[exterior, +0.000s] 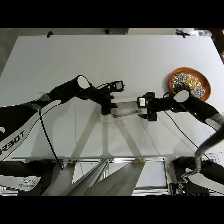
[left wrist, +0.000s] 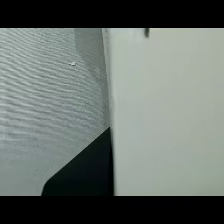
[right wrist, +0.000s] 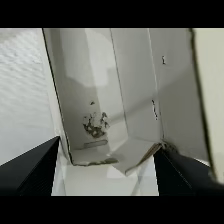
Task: Fold the box and place the chain.
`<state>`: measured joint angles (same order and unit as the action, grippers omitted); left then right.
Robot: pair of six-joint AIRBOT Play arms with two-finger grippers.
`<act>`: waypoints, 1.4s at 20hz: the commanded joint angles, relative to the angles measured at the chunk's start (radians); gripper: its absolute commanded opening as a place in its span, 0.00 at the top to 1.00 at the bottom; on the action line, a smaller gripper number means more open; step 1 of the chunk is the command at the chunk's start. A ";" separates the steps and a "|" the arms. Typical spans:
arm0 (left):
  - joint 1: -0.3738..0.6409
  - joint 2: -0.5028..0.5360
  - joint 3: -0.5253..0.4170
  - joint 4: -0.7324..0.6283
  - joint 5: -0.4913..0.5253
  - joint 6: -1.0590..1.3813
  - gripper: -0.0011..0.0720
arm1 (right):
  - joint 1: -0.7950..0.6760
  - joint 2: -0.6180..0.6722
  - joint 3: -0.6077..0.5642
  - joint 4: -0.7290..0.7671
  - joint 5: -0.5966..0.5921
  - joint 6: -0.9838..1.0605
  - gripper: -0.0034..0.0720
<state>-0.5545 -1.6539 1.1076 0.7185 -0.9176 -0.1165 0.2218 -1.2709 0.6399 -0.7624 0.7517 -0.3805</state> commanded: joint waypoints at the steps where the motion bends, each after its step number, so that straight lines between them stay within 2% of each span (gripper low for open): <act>1: -0.001 -0.001 0.000 0.000 0.001 0.000 0.97 | 0.010 -0.026 0.005 0.021 0.023 -0.021 0.12; 4: -0.001 -0.001 0.000 0.000 0.001 0.000 0.97 | 0.010 -0.026 0.005 0.022 0.031 -0.021 0.12; 10: -0.001 -0.001 0.000 0.000 0.001 0.000 0.97 | 0.010 -0.026 0.005 0.026 0.132 -0.007 0.12; 28: -0.001 -0.001 0.000 0.000 0.001 0.000 0.97 | 0.008 -0.119 0.005 0.098 0.066 0.005 0.13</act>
<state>-0.5549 -1.6539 1.1080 0.7181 -0.9169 -0.1165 0.2321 -1.3792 0.6449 -0.6609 0.8341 -0.3752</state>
